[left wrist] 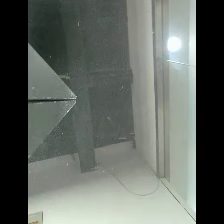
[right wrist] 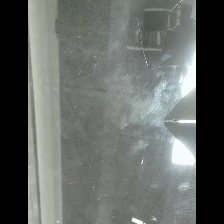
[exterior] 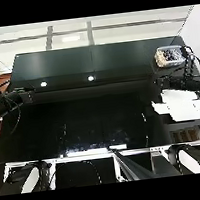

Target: Fold the box and place the chain.

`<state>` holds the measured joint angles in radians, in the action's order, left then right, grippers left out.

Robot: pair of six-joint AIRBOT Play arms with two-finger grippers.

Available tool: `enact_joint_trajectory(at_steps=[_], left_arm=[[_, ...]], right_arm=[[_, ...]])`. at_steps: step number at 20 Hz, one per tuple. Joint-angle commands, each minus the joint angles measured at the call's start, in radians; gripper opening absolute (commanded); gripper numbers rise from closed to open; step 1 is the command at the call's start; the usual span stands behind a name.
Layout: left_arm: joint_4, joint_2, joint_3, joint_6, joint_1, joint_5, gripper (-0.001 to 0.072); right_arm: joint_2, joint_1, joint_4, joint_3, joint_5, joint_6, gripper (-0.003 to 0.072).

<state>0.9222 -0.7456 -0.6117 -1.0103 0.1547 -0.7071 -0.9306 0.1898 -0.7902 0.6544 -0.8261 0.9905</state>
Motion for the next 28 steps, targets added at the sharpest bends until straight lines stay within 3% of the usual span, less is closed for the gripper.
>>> enact_joint_trajectory(at_steps=[1, 11, 13, 15, 18, 19, 20, 21, 22, 23, 26, 28], left_arm=[[0.000, 0.001, 0.000, 0.000, 0.000, 0.000, 0.0028], [-0.029, 0.001, 0.000, 0.000, -0.001, 0.015, 0.0029], [-0.045, -0.010, 0.000, 0.000, -0.003, 0.083, 0.0029], [-0.045, -0.027, 0.000, -0.011, -0.003, 0.136, 0.0029], [-0.096, -0.067, 0.001, -0.053, -0.013, 0.133, 0.0030], [-0.130, -0.091, 0.001, -0.051, -0.023, 0.119, 0.0063], [-0.144, -0.115, 0.000, -0.046, -0.038, 0.100, 0.0118], [-0.146, -0.140, 0.000, -0.013, -0.058, 0.071, 0.0243], [-0.145, -0.162, 0.000, 0.004, -0.080, 0.032, 0.0506], [-0.145, -0.183, 0.000, 0.013, -0.106, 0.003, 0.0709], [-0.084, -0.216, -0.024, -0.059, -0.153, -0.069, 0.0708], [0.038, -0.217, -0.043, -0.239, -0.156, -0.104, 0.0708]], right_arm=[[0.000, 0.000, 0.000, 0.000, 0.000, 0.000, 0.0019], [0.000, 0.000, 0.002, 0.000, 0.006, 0.000, 0.0018], [-0.001, -0.005, 0.057, 0.000, 0.115, 0.001, 0.0019], [-0.001, -0.005, 0.188, 0.000, 0.151, 0.001, 0.0019], [-0.005, -0.015, 0.217, 0.000, 0.203, -0.006, 0.0021], [-0.008, -0.015, 0.180, 0.000, 0.217, -0.012, 0.0139], [-0.011, -0.015, 0.113, 0.000, 0.226, -0.013, 0.0537], [-0.014, -0.015, 0.034, 0.000, 0.225, -0.013, 0.0717], [-0.014, -0.013, -0.032, 0.000, 0.212, -0.009, 0.0717], [-0.014, -0.002, -0.094, 0.004, 0.201, 0.013, 0.0717], [-0.022, 0.164, -0.465, 0.068, 0.182, 0.356, 0.0714], [-0.063, 0.378, -0.648, 0.138, 0.123, 0.477, 0.0713]])
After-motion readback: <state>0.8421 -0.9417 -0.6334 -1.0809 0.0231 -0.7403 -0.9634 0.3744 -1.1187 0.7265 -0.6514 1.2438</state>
